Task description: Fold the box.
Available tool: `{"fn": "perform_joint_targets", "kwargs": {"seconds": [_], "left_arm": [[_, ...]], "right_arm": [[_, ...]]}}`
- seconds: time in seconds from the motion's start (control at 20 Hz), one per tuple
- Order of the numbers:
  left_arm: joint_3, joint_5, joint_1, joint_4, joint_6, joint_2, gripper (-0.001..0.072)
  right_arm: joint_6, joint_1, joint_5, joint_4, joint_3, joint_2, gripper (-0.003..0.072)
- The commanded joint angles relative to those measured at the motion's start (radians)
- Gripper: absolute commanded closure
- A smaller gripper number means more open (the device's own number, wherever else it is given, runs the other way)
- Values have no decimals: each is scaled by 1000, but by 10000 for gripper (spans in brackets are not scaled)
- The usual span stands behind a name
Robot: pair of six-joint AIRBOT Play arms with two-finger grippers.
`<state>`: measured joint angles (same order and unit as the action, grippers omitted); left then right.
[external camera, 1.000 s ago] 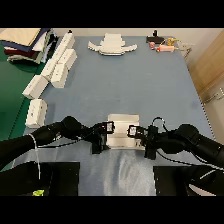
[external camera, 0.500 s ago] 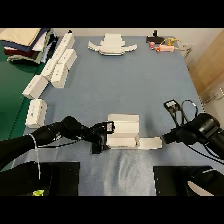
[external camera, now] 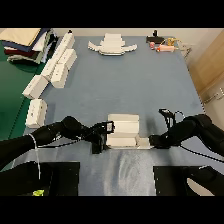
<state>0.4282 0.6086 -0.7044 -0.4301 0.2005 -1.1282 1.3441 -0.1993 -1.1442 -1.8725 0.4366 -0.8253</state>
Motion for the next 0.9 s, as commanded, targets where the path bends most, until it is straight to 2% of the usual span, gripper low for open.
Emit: {"fn": "perform_joint_targets", "kwargs": {"seconds": [0.0,0.15,0.25,0.3,0.55,0.6,0.65,0.7,0.85], "left_arm": [[1,1,0,0,1,0,351],[1,2,0,0,1,0,351],[1,1,0,0,1,0,351],[1,1,0,0,1,0,351],[1,2,0,0,1,0,351],[1,1,0,0,1,0,351],[1,1,0,0,1,0,351],[1,1,0,0,1,0,351],[1,2,0,0,1,0,351]], "right_arm": [[76,4,2,-132,27,10,685],[98,5,3,-144,59,52,680],[111,5,3,-148,69,60,426],[124,4,3,-157,71,60,392],[163,5,30,-196,89,60,385],[176,4,30,-208,99,60,359],[177,4,30,-213,105,60,189],[177,4,31,-218,104,58,103],[177,-26,35,-216,104,18,105]]}}
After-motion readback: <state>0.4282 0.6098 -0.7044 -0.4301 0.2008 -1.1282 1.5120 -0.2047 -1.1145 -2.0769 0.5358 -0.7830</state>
